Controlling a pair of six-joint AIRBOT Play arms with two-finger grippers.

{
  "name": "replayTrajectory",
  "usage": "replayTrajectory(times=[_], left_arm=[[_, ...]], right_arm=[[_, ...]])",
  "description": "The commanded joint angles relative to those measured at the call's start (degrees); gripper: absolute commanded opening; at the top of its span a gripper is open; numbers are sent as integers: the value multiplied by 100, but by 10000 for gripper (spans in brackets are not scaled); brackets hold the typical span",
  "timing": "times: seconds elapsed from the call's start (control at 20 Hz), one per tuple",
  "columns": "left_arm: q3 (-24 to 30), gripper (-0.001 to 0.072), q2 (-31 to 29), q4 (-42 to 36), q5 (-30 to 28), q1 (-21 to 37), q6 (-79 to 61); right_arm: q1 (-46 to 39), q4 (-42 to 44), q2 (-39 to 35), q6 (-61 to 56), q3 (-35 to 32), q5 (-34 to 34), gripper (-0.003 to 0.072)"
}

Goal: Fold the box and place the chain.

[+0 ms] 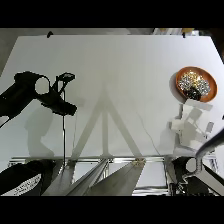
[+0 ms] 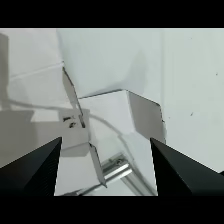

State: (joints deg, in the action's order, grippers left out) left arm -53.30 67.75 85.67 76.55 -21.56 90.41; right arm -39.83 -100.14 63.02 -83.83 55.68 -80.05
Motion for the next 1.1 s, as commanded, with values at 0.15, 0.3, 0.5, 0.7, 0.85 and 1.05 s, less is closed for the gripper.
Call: replayTrajectory(times=[0.15, 0.3, 0.5, 0.7, 0.85, 1.05], left_arm=[[0, 7, -4, 2, -2, 4, -2], [0, 7, -4, 2, -2, 2, 0], [0, 7, -4, 2, -2, 4, -2], [0, 7, -4, 2, -2, 4, 0], [0, 7, -4, 2, -2, 2, -2], [0, 7, -4, 0, -2, 2, -2]], right_arm=[[-804, -326, 846, 168, 13, -610, 527], [-1139, -420, 1080, 273, -103, -450, 527], [-1303, -295, 1117, 706, -184, 175, 527], [-1303, -221, 1541, 785, -184, 254, 475], [-1303, -92, 1882, 789, -184, 133, 286], [-949, 702, 1709, 1368, -184, -398, 15]])
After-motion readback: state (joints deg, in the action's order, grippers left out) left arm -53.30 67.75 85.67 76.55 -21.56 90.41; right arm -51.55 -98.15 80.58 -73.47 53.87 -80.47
